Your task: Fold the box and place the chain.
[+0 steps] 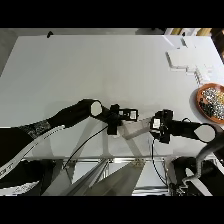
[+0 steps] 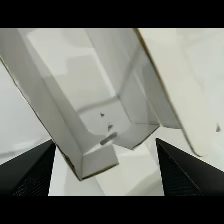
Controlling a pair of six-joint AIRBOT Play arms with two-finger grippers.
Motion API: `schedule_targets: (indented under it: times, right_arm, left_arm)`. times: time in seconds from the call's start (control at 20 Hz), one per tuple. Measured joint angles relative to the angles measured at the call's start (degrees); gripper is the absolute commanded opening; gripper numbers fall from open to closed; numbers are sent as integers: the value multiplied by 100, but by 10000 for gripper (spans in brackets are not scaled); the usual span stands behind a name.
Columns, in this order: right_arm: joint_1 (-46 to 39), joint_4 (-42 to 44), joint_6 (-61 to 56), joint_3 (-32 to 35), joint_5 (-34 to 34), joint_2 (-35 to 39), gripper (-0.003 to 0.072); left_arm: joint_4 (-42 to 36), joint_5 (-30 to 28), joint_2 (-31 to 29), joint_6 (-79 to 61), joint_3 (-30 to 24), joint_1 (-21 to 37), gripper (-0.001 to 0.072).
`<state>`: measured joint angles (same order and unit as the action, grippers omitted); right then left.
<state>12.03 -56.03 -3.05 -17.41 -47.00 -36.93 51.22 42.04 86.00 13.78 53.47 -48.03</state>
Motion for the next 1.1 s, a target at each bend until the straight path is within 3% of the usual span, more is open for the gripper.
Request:
schedule_targets:
  times: [0.2,0.25,0.35,0.4,0.45,0.5,0.55,0.7,0.8,0.95,1.1]
  right_arm:
    - [-129,358,166,-153,-402,-264,613]
    - [-140,385,157,-170,-575,-258,544]
    - [-81,424,-13,-188,-831,-103,512]
    - [9,422,-149,-195,-962,20,422]
    - [131,439,-332,-199,-1045,146,263]
    - [275,424,-487,-197,-1102,234,181]
    - [472,501,-632,-186,-1132,293,172]
    - [1119,592,-1093,-155,-852,229,190]
    - [1370,608,-1364,-144,-686,127,329]
    - [1335,385,-1613,-136,-772,184,478]
    - [964,-111,-1705,-136,-1095,675,480]
  left_arm:
    - [2,7,0,-4,0,0,10]
    - [2,7,0,-7,0,0,10]
    - [0,70,0,-11,0,-2,10]
    - [2,66,0,-11,0,-2,10]
    - [9,72,-2,-13,0,-2,10]
    - [9,66,-2,-13,0,0,10]
    - [4,42,0,-9,0,-2,10]
    - [2,33,0,-9,-2,-2,10]
    - [0,28,0,-9,-2,-2,10]
    - [0,26,2,-9,-2,-2,10]
    - [0,24,0,-7,-2,-2,10]
